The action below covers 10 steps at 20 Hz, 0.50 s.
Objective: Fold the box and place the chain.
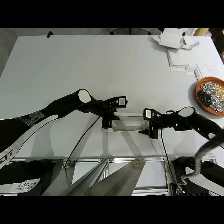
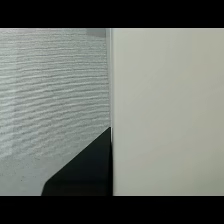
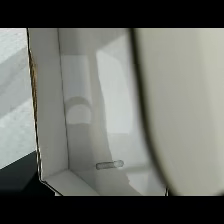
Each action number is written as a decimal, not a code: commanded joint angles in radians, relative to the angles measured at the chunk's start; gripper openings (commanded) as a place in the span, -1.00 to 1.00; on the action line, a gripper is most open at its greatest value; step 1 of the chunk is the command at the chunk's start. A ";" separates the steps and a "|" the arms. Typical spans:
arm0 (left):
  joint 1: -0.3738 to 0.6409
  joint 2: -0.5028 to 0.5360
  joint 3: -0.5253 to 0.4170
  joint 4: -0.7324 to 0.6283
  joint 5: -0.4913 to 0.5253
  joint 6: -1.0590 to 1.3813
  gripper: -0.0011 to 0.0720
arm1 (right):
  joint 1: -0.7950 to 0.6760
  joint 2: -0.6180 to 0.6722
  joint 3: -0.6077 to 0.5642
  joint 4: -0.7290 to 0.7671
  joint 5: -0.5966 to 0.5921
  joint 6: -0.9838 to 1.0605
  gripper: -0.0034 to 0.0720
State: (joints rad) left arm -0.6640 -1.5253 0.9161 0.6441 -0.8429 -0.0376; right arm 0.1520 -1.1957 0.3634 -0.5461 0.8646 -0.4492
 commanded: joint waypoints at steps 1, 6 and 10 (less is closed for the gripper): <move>0.000 0.001 0.000 0.000 0.001 0.000 -0.94 | 0.002 0.000 -0.001 0.001 0.002 0.000 0.46; 0.000 0.001 0.000 0.000 0.000 0.000 -0.94 | 0.002 0.000 -0.001 0.002 0.003 0.000 0.21; 0.000 0.001 0.000 0.000 0.001 0.000 -0.94 | 0.002 0.000 -0.001 0.001 0.007 0.003 0.18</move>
State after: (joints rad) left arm -0.6640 -1.5253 0.9161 0.6437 -0.8429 -0.0376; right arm 0.1524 -1.1957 0.3634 -0.5453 0.8677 -0.4484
